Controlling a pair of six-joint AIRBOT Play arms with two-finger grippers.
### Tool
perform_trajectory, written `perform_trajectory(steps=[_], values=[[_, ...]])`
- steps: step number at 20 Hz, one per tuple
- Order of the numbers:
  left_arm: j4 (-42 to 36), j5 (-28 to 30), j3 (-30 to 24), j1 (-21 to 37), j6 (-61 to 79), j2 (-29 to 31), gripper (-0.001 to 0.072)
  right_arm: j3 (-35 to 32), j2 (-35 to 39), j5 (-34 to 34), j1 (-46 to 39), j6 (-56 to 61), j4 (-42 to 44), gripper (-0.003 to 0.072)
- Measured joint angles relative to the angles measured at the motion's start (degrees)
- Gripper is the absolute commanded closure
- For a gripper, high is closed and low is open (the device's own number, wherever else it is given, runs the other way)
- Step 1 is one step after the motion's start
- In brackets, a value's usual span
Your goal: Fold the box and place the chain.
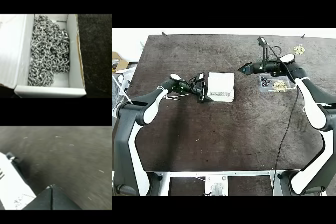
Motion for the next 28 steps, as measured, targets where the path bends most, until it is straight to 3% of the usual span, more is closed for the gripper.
perform_trajectory(steps=[7, 11, 12, 13, 14, 19, 20, 21, 28], values=[[0.00, 0.00, 0.00, 0.00, 0.00, 0.00, 0.0317, 0.33, -3.34, 7.58, 1.75, -13.27, 5.68, 0.0685], [-0.02, 0.00, 0.00, 0.00, -0.02, 0.00, 0.0318, -5.81, 1.11, 9.27, 2.95, -20.46, 6.69, 0.0684], [0.00, 0.00, 0.00, 0.00, -0.02, 0.00, 0.0317, -7.98, 2.43, 9.22, 2.97, -22.38, 7.28, 0.0642], [-0.02, 0.00, 0.00, 0.00, -0.02, 0.00, 0.0318, -9.84, 3.21, 9.05, 3.15, -24.02, 7.45, 0.0429], [-0.02, 0.00, 0.00, 0.00, 0.00, 0.00, 0.0318, -11.37, 3.61, 9.07, 3.41, -25.81, 7.52, 0.0352], [-0.02, 0.00, 0.00, 0.00, 0.00, 0.00, 0.0318, -14.80, 3.48, 10.25, 4.87, -34.42, 8.28, 0.0349], [-0.02, 0.00, 0.00, 0.00, -0.02, 0.00, 0.0318, -15.02, 3.43, 10.84, 5.33, -35.80, 8.46, 0.0263], [-0.02, 0.00, 0.00, 0.00, 0.00, 0.00, 0.0318, -15.19, 3.32, 10.91, 5.77, -37.09, 8.41, 0.0241], [-0.02, 0.00, 0.00, 0.00, 0.00, 0.00, 0.0318, -15.54, 3.19, 6.73, 8.52, -42.84, 4.39, 0.0252]])
